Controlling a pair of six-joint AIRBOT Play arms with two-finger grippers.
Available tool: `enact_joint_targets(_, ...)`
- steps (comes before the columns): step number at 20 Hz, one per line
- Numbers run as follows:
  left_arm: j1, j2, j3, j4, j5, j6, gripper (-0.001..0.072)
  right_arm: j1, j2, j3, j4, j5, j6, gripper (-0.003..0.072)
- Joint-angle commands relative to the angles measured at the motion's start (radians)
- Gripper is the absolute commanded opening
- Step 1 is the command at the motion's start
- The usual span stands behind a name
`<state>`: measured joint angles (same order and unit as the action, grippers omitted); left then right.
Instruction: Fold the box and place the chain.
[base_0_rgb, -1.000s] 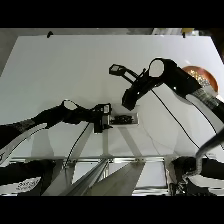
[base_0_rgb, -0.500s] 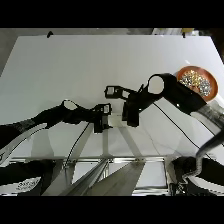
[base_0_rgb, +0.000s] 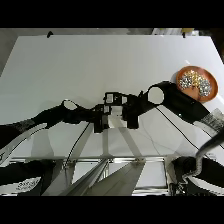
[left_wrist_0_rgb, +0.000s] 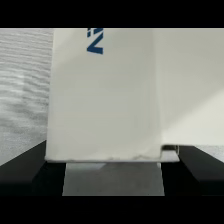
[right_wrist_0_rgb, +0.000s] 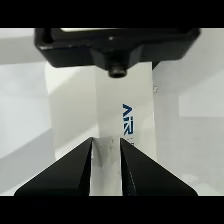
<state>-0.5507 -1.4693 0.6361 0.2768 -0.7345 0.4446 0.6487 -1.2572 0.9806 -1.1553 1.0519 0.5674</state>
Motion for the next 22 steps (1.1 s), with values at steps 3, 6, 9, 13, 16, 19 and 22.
enact_joint_targets(3,0.0,0.0,0.0,0.001,-0.003,0.001,0.0149,0.016,0.01,-0.009,0.005,0.009,-0.002,0.0202)
enact_joint_targets(6,0.0,0.0,0.0,0.001,-0.002,0.001,0.0149,0.04,0.026,-0.01,0.003,0.009,-0.028,0.0294)
enact_joint_targets(9,0.0,0.0,0.0,0.001,-0.002,0.0,0.0149,0.04,0.026,-0.01,-0.026,-0.019,-0.026,0.0368)
enact_joint_targets(13,0.0,0.0,0.0,0.001,-0.002,0.001,0.0149,0.04,0.024,-0.017,-0.028,-0.055,-0.026,0.0367)
enact_joint_targets(16,0.0,0.0,0.0,0.001,-0.002,0.001,0.0149,0.04,0.024,-0.046,-0.03,-0.079,-0.027,0.0358)
enact_joint_targets(19,0.0,0.0,0.0,0.001,-0.002,0.0,0.0149,0.04,0.024,-0.063,-0.023,-0.076,-0.027,0.0333)
enact_joint_targets(22,0.0,0.0,0.0,0.001,-0.002,0.001,0.0149,0.04,0.024,-0.068,-0.027,-0.101,-0.027,0.0266)
